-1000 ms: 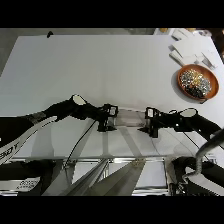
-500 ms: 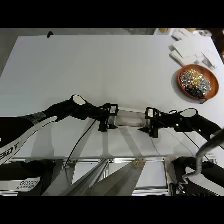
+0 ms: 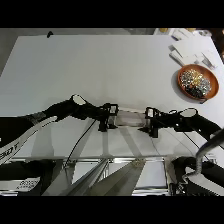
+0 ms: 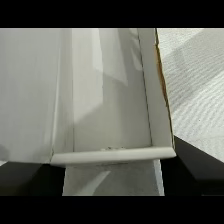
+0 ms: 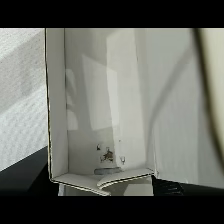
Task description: Fold the box and place the chain.
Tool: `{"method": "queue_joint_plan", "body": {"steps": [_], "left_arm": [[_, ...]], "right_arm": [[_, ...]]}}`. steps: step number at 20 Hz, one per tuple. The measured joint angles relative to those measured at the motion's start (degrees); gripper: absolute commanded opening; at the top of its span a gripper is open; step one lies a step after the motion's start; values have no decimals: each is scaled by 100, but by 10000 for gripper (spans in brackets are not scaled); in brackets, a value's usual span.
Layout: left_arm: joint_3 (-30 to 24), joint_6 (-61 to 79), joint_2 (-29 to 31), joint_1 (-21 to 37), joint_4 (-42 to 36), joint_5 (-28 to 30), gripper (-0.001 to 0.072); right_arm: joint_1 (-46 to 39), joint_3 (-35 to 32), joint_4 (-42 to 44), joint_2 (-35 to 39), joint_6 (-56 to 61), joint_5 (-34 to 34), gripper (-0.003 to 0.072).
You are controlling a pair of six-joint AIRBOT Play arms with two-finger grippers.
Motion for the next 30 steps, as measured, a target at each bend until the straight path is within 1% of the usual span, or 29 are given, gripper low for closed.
{"method": "queue_joint_plan", "body": {"steps": [11,14,15,16,20,24,27,29,30], "left_arm": [[0,0,0,0,4,-4,39],[0,0,0,0,4,-4,39],[0,0,0,0,4,-4,39],[0,0,0,-2,4,-7,39],[0,4,0,-4,11,-24,39],[0,-2,0,-4,-2,0,39],[0,4,0,-4,11,-20,39],[0,2,0,-4,9,-17,39],[0,4,0,-4,9,-15,39]], "right_arm": [[0,0,17,0,-4,13,460],[0,0,11,0,0,-9,483],[0,0,-33,0,20,-20,553],[2,2,-111,0,48,-52,712],[-2,0,-358,87,398,-133,709],[-109,-2,-909,435,1303,-144,699],[-295,2,-1484,1025,2090,-177,694],[-413,2,-1790,1547,2505,-22,684],[-457,2,-1906,1834,2684,68,632]]}}
